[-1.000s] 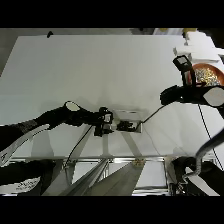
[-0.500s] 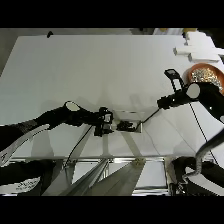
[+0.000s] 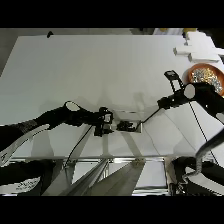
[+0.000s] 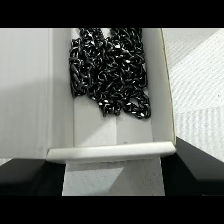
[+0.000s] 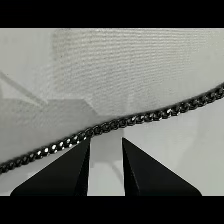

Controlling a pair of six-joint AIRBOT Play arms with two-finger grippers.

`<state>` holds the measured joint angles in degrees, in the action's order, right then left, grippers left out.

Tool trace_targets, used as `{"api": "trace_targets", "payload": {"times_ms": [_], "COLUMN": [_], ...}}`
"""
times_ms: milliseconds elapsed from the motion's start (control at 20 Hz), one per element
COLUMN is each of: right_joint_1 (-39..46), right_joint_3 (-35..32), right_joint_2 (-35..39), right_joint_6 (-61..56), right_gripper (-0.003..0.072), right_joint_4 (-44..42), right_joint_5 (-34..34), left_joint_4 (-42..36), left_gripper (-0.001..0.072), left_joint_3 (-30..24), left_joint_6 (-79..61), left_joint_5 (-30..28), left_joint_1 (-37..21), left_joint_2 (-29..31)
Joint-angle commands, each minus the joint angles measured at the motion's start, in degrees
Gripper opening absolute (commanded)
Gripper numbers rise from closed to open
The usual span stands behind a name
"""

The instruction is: Fold the box and place the chain.

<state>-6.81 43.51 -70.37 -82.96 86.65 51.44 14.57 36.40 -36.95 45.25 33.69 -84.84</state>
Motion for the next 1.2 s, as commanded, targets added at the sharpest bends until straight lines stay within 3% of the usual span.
{"api": "trace_targets", "payload": {"times_ms": [0, 50, 100, 400, 550, 850, 900, 950, 1000, 1150], "right_joint_1": [0.0, 0.0, 0.0, 0.0, 0.0, 0.0, 0.0, 0.0, 0.0, 0.0], "right_joint_3": [0.0, 0.0, 0.0, 0.0, 0.0, 0.0, 0.0, 0.0, 0.0, 0.0], "right_joint_2": [-2.0, -2.5, -2.9, -3.5, -3.5, -5.6, -5.9, -5.9, -5.9, -3.4], "right_joint_6": [-0.2, -0.2, -0.2, -1.0, -1.1, -1.0, -1.0, -1.0, -1.0, -1.0], "right_gripper": [0.0246, 0.0324, 0.0348, 0.0337, 0.0255, 0.0253, 0.0233, 0.0149, 0.0016, 0.0011], "right_joint_4": [0.3, 0.3, 0.3, 0.4, 0.6, 0.6, 0.6, 0.6, 0.6, 0.5], "right_joint_5": [-0.3, -0.5, -0.5, -1.8, -2.0, -0.4, 0.0, 0.2, 0.7, 2.1], "left_joint_4": [0.0, 0.0, 0.0, 0.0, 0.0, 0.0, 0.0, 0.0, 0.0, 0.0], "left_gripper": [0.0134, 0.0134, 0.0134, 0.0134, 0.0134, 0.0134, 0.0134, 0.0134, 0.0134, 0.0134], "left_joint_3": [0.0, 0.0, 0.0, 0.0, 0.0, 0.0, 0.0, 0.0, 0.0, 0.0], "left_joint_6": [0.0, 0.0, 0.0, 0.0, 0.0, 0.0, 0.0, 0.0, 0.0, 0.0], "left_joint_5": [0.0, 0.0, 0.0, 0.0, 0.0, 0.0, 0.0, 0.0, 0.0, 0.0], "left_joint_1": [0.0, 0.0, 0.0, 0.0, 0.0, 0.0, 0.0, 0.0, 0.0, 0.0], "left_joint_2": [0.0, 0.0, 0.0, 0.0, 0.0, 0.0, 0.0, 0.0, 0.0, 0.0]}}
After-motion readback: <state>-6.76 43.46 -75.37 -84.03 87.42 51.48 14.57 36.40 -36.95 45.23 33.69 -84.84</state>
